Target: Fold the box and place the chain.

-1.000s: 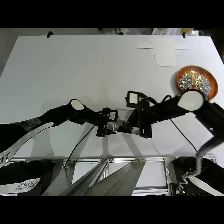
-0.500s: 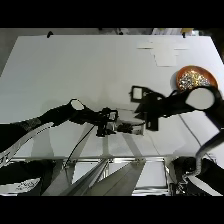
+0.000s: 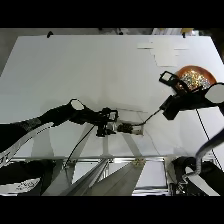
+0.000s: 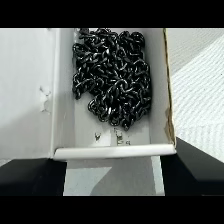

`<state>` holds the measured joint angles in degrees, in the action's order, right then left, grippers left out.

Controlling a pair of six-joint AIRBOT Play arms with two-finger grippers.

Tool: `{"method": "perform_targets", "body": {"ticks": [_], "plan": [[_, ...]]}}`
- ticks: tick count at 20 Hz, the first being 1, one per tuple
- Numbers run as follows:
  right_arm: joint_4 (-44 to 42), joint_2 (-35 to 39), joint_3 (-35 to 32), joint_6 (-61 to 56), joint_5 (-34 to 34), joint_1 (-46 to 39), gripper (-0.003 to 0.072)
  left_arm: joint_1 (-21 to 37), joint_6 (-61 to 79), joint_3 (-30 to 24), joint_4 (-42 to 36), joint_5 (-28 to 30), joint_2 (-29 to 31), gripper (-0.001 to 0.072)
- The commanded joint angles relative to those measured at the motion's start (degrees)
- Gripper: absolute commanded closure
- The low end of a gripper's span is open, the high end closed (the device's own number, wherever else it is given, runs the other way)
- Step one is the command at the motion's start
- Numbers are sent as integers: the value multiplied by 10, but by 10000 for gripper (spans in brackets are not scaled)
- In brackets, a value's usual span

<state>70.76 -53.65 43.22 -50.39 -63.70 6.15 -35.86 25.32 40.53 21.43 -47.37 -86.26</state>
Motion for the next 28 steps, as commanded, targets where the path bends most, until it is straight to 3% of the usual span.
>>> {"method": "perform_targets", "body": {"ticks": [1, 2, 9, 16, 23, 27, 28], "plan": [[26, -43, -15, -222, 45, -15, 403, 0, 0, 0, 0, 0, 0, 487], [26, -60, -15, -234, 46, -14, 361, 0, 0, 0, 0, 0, 0, 487], [129, -136, -14, -278, 79, -15, 366, 0, 0, 0, 0, 0, 0, 487], [122, -173, -14, -278, 139, -14, 369, 0, 0, 0, 0, 0, 0, 487], [110, -202, -14, -278, 141, -14, 397, 0, 0, 0, 0, 0, 0, 487], [77, -203, -14, -278, 164, -14, 473, 0, 0, 0, 0, 0, 0, 487], [67, -203, -14, -276, 162, -14, 541, 0, 0, 0, 0, 0, 0, 487]]}}
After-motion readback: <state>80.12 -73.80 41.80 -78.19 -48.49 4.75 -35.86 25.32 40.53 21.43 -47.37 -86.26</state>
